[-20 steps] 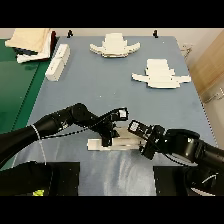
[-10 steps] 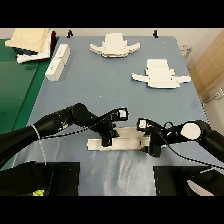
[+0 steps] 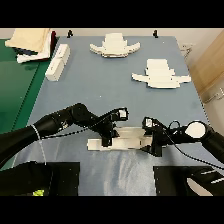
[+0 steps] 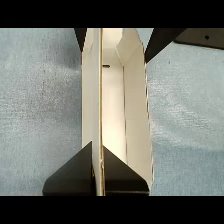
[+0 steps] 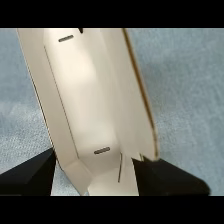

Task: Fold the box.

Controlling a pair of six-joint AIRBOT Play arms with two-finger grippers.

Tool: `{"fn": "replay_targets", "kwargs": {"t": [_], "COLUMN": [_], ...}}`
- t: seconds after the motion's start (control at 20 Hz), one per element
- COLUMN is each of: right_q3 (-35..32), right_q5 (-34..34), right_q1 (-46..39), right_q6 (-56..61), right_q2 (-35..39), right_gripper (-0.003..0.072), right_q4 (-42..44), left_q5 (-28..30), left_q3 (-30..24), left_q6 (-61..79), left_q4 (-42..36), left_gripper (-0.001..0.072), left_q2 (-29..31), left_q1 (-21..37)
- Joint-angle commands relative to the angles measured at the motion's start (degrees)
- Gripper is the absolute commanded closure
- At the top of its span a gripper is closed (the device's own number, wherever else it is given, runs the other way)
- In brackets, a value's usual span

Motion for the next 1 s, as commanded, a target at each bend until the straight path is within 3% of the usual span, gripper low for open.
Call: {"fn": "replay_targets", "kwargs": {"t": [0.0, 0.4, 0.95], "right_q3": [-0.15, -0.15, -0.31], "right_q5": [1.11, 2.29, 1.92], "right_q1": [-0.35, -3.06, -5.66], "right_q6": [-5.35, -18.34, -26.16], "right_q2": [-0.81, -9.81, -14.56], "right_gripper": [-0.0031, -0.0030, -0.0007], "right_q4": [0.33, 10.43, 10.95], "left_q5": [0.02, 0.02, 0.02], "left_q3": [0.00, 0.00, 0.00], "left_q6": [0.02, 0.02, 0.02], "left_q4": [0.02, 0.02, 0.02], "left_gripper": [0.0693, 0.0693, 0.0693], "left_q2": [-0.04, -0.04, -0.04], "left_q1": [0.00, 0.00, 0.00]}}
